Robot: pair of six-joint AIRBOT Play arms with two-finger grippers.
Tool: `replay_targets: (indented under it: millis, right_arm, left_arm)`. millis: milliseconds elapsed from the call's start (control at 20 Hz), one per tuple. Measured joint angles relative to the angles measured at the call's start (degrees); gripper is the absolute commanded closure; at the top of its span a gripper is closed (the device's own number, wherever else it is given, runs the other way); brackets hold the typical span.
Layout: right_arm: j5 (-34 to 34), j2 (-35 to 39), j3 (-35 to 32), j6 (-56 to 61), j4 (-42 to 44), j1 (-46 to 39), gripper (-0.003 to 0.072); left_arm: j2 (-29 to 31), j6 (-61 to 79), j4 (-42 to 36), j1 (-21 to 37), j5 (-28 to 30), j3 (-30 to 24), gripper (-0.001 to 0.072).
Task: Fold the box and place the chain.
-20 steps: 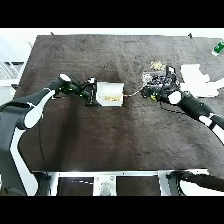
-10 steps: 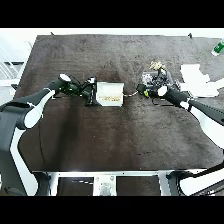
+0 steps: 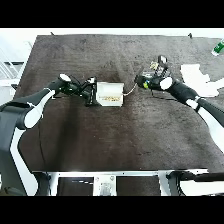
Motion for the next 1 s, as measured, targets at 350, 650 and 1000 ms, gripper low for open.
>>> replay_targets:
  millis: [350, 650, 1000]
  right_arm:
    - [5.0, 14.1, -0.4, -2.3, -2.9, 8.2, 0.0678]
    - [5.9, 17.2, 0.0, -2.6, -3.6, 16.3, 0.0677]
    - [2.3, 17.6, 0.9, -3.3, -3.8, 19.7, 0.0678]
  left_arm:
    - [0.0, 0.0, 0.0, 0.0, 0.0, 0.0, 0.023]
    - [0.0, 0.0, 0.0, 0.0, 0.0, 0.0, 0.0231]
    - [0.0, 0.0, 0.0, 0.0, 0.0, 0.0, 0.0231]
